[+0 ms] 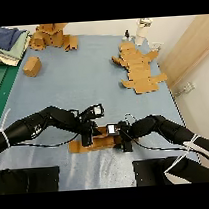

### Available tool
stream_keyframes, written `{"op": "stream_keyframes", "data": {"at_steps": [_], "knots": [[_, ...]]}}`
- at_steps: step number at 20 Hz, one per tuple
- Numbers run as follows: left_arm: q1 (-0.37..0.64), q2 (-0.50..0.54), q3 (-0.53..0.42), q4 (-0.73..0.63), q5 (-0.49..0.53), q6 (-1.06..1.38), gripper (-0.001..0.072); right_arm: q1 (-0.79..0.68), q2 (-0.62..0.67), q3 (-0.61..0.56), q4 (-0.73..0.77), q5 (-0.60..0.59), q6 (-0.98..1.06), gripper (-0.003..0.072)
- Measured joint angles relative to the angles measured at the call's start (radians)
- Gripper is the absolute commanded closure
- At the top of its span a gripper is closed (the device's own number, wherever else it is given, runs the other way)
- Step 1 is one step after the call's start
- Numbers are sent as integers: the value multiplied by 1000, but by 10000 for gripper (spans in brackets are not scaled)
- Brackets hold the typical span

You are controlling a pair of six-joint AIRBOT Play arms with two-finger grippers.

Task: Fold the box.

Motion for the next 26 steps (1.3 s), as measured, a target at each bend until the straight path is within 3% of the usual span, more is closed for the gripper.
{"op": "stream_keyframes", "data": {"at_steps": [24, 25, 26], "knots": [[-3, 0, 0, -4, -48, -7, 693, 0, 0, 0, 5, -5, 2, 182], [-3, 0, 0, -5, -49, -14, 623, 0, 0, 0, 5, -5, 2, 182], [-3, 0, 0, -4, -53, -19, 298, 0, 0, 0, 5, -5, 2, 183]]}}
